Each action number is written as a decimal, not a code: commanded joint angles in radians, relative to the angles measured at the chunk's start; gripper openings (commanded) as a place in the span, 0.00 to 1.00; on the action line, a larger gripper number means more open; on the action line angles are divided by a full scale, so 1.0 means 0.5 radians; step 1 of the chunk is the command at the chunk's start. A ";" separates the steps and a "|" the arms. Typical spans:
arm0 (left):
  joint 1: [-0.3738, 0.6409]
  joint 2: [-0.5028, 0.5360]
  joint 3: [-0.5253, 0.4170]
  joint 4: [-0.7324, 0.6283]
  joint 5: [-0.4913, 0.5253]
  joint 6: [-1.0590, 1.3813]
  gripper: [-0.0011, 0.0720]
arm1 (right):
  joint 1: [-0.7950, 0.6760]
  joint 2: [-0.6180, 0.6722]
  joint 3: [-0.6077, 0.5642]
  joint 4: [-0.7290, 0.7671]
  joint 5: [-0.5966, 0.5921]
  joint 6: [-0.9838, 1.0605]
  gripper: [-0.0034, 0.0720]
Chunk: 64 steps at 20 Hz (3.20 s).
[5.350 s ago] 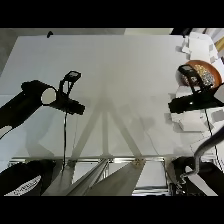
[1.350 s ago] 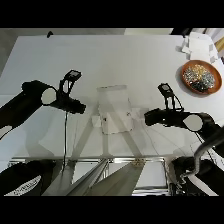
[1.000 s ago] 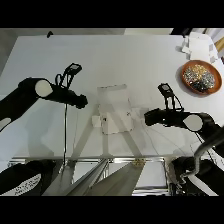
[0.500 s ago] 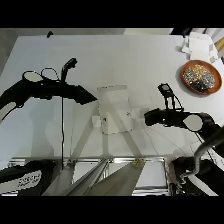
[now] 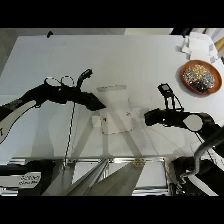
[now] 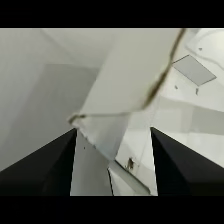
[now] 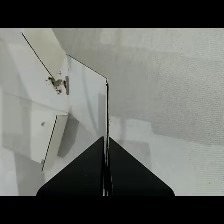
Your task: Fold the box and place the chain.
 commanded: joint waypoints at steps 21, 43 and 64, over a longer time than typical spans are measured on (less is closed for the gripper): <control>-0.300 0.027 0.032 -0.126 0.022 0.964 0.02 | 0.000 0.141 0.091 0.072 0.353 -0.008 0.49; -0.602 -0.105 0.224 -0.050 0.390 1.201 0.02 | 0.000 0.752 0.159 -0.394 0.816 0.002 0.49; -0.641 -0.177 0.222 -0.225 0.451 1.276 0.02 | 0.000 0.752 0.159 -0.440 0.777 -0.005 0.49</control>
